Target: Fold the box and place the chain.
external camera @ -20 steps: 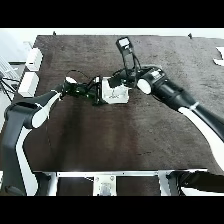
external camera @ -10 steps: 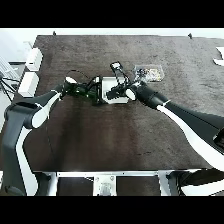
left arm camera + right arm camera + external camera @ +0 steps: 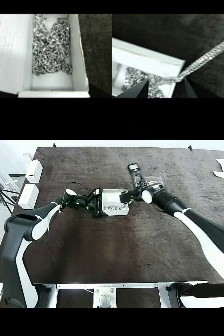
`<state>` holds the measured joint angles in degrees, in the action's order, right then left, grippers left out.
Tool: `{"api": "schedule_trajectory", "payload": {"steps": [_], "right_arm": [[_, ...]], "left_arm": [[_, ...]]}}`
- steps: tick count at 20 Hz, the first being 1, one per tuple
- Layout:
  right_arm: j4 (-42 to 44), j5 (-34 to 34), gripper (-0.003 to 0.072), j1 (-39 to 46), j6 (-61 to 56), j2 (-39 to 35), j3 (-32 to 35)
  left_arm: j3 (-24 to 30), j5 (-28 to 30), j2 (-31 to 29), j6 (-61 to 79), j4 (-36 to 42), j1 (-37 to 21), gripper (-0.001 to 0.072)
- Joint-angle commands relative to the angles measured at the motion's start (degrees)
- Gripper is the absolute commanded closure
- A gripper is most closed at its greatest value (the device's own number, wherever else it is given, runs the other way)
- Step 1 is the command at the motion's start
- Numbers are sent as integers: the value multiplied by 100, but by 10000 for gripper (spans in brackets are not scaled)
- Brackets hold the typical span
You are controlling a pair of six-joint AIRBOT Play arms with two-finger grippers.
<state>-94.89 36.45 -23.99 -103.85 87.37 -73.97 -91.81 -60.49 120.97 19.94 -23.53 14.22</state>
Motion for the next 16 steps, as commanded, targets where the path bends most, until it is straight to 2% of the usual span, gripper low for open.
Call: {"api": "schedule_trajectory", "payload": {"steps": [1,2,5,10,11,13,16], "right_arm": [[1110,111,169,321,767,-116,35],[1386,109,168,247,1108,-114,70],[1322,-46,167,269,1174,-111,304],[1502,-1460,145,1185,811,7,807],[1700,-1534,95,1355,841,138,793],[2562,-1513,93,1628,1410,507,684],[4315,-1443,94,1694,3091,1073,275]], "left_arm": [[0,2,-2,2,0,2,183],[2,2,0,2,0,2,184],[2,2,-2,2,0,2,184],[0,2,0,2,0,2,183],[0,2,0,2,0,2,184],[0,2,0,2,0,2,184],[0,2,0,2,0,2,183]]}}
